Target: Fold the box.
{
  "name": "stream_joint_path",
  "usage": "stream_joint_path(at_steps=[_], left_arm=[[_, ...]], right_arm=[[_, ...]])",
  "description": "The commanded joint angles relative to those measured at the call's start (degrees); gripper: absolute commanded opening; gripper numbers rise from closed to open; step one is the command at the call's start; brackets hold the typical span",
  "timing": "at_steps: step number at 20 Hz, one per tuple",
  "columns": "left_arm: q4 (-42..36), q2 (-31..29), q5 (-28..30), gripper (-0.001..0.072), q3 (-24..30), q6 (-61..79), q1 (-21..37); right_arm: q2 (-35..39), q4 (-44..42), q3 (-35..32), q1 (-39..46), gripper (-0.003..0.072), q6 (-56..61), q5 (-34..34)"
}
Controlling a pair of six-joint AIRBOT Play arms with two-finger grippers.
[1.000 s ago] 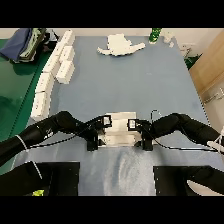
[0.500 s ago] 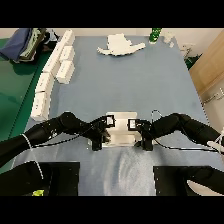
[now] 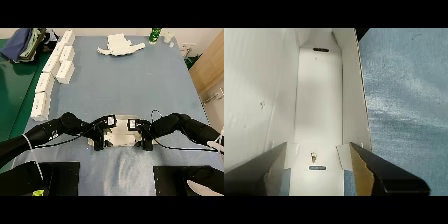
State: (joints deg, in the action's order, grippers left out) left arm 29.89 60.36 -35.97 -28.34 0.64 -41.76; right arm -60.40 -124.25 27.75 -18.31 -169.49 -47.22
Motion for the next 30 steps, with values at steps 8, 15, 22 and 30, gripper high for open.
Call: stream_joint_path(at_steps=[8, 15, 22, 30], left_arm=[[16.2, -3.7, -1.5, 0.0016, 0.2, -18.8, 0.1], [29.3, -18.9, -6.5, 0.0015, 0.2, -46.6, 3.0], [32.5, -24.6, -24.6, 0.0016, 0.8, -73.0, 27.1], [6.5, -13.0, -20.1, 0.0015, 11.5, -60.7, 30.7]], right_arm=[[0.1, 0.0, 0.0, 0.0, 0.0511, 0.0, 0.0], [0.1, 0.0, 0.0, 0.0, 0.0511, 0.0, 0.0], [0.1, 0.0, 0.0, 0.0, 0.0511, 0.0, 0.0], [0.1, 0.0, 0.0, 0.0, 0.0511, 0.0, 0.0]])
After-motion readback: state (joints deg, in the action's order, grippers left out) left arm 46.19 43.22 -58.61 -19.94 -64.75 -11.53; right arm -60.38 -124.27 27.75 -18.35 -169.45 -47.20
